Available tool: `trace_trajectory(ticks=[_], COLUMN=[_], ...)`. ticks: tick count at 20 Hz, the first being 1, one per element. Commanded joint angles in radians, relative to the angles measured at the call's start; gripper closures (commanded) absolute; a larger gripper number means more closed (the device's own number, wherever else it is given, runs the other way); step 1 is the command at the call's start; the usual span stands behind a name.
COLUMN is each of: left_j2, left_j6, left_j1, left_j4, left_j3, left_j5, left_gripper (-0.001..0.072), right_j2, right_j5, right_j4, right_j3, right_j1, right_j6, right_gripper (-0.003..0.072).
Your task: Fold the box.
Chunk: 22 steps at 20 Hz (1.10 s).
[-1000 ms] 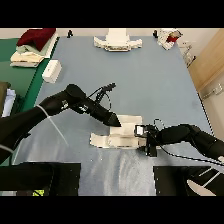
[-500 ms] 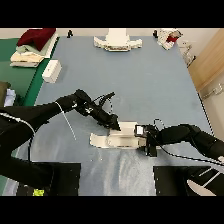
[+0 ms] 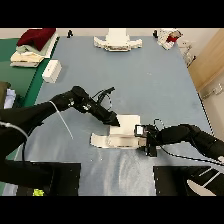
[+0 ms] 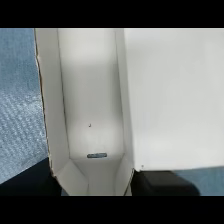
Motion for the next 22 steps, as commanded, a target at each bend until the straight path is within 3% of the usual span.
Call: trace_trajectory(ticks=[1,6,11,15,17,22], left_j2=[0.142,0.376,0.565,0.693,0.702,0.661], left_j6=[0.053,0.053,0.058,0.418,0.553,0.772], left_j1=[0.013,-0.061,-0.234,-0.198,-0.147,-0.125], left_j4=[0.059,0.335,0.559,0.483,0.423,0.354], left_j3=[0.005,-0.009,-0.138,-0.321,-0.399,-0.507], left_j5=[-0.001,0.033,0.162,0.202,0.218,0.390], left_gripper=[0.0697,0.0698,0.0699,0.0677,0.0032,0.0046], right_j2=[0.000,0.000,0.000,0.000,0.000,0.000], right_j5=[0.000,0.000,0.000,0.000,0.000,0.000], right_j4=[0.000,0.000,0.000,0.000,0.000,-0.002], right_j3=[0.000,0.000,0.000,0.000,0.000,0.000], right_j1=[0.000,0.000,0.000,0.000,0.000,0.000], right_j6=[0.000,0.000,0.000,0.000,0.000,0.000], right_gripper=[0.0178,0.0178,0.0178,0.0177,0.0178,0.0178])
